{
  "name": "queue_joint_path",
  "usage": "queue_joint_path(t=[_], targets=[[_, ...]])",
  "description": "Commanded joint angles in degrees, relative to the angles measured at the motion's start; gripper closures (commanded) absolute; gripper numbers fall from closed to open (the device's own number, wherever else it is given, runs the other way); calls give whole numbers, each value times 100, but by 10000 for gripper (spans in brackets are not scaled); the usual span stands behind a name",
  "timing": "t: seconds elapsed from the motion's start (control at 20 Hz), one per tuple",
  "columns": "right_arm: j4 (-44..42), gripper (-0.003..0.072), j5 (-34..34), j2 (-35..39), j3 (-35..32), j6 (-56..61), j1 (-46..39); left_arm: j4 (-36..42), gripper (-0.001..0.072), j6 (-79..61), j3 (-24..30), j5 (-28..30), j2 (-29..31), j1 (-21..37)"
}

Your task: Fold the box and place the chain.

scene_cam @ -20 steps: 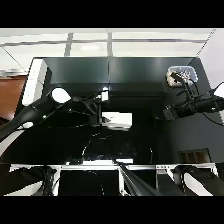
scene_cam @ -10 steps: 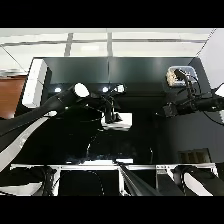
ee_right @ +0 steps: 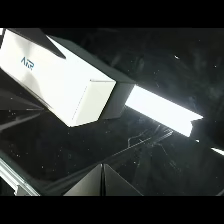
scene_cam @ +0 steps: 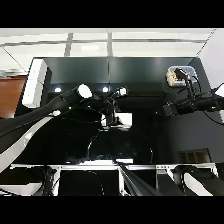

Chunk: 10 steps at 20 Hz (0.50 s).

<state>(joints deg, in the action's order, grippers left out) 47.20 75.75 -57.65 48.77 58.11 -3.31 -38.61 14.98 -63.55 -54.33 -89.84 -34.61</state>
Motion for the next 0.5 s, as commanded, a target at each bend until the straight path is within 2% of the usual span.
queue_joint_path(t=[0.0,0.1,0.25,0.45], targets=[[0,672,-17,4,0,-7,-2,-11,-3,-144,-4,-125,-4,-2],[0,672,-31,4,0,-7,-2,-11,-4,-857,-4,-210,-2,-7],[0,672,-44,4,0,-7,-2,-70,-4,-1530,-2,-42,-4,-114],[0,672,-57,4,0,-7,-2,-1108,-3,-1515,-2,234,-17,-450]])
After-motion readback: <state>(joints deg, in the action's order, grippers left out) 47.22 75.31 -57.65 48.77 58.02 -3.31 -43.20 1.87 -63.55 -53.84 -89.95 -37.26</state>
